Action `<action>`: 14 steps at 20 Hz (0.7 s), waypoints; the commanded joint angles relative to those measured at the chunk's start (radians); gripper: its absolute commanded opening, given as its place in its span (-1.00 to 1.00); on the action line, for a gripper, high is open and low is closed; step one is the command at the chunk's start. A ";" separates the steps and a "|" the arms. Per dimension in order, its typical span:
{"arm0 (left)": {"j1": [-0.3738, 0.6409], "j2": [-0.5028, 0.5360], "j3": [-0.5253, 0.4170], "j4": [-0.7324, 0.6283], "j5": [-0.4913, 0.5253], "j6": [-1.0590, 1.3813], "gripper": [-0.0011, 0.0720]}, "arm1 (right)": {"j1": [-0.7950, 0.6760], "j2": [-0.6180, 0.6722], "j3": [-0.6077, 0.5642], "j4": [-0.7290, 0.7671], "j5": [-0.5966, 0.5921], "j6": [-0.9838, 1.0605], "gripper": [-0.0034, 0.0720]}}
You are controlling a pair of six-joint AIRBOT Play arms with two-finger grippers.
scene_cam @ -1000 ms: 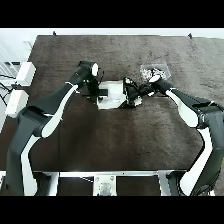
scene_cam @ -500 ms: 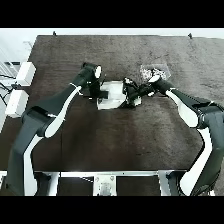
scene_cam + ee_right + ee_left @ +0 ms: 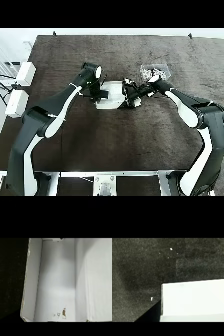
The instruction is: Fold the box and place the chain.
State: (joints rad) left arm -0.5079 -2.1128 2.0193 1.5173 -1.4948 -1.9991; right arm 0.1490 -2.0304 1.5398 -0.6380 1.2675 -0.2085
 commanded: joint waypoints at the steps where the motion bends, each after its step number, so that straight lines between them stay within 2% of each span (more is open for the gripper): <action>1: 0.000 0.000 0.000 0.002 0.017 0.008 -0.81 | -0.001 0.000 0.000 -0.001 -0.002 -0.001 0.65; 2: 0.000 0.000 0.000 -0.006 0.018 0.008 -0.39 | -0.001 0.000 0.000 -0.001 -0.002 -0.001 0.65; 3: 0.000 0.001 0.000 -0.012 0.017 0.011 -0.24 | -0.001 0.000 0.000 -0.001 -0.002 -0.001 0.65; 6: 0.000 0.012 0.000 -0.026 0.017 0.031 -0.23 | -0.001 0.000 0.000 -0.001 -0.002 -0.001 0.65; 7: 0.000 0.018 0.003 -0.029 0.016 0.046 -0.09 | -0.001 0.000 0.000 -0.001 -0.002 -0.001 0.65; 9: 0.000 0.042 0.004 -0.034 0.007 0.081 -0.10 | -0.001 0.000 0.000 -0.001 -0.002 -0.001 0.65; 10: 0.000 0.056 0.004 -0.035 -0.002 0.101 0.13 | -0.001 0.000 0.000 -0.001 -0.002 -0.001 0.65; 11: 0.000 0.072 0.004 -0.034 -0.016 0.128 0.59 | -0.001 0.000 0.000 -0.001 -0.002 -0.001 0.65; 12: 0.000 0.088 0.004 -0.032 -0.024 0.155 0.69 | -0.001 0.000 0.000 -0.001 -0.002 -0.001 0.65; 14: 0.000 0.112 0.004 -0.024 -0.044 0.187 0.69 | -0.001 0.000 0.000 -0.001 -0.002 -0.001 0.65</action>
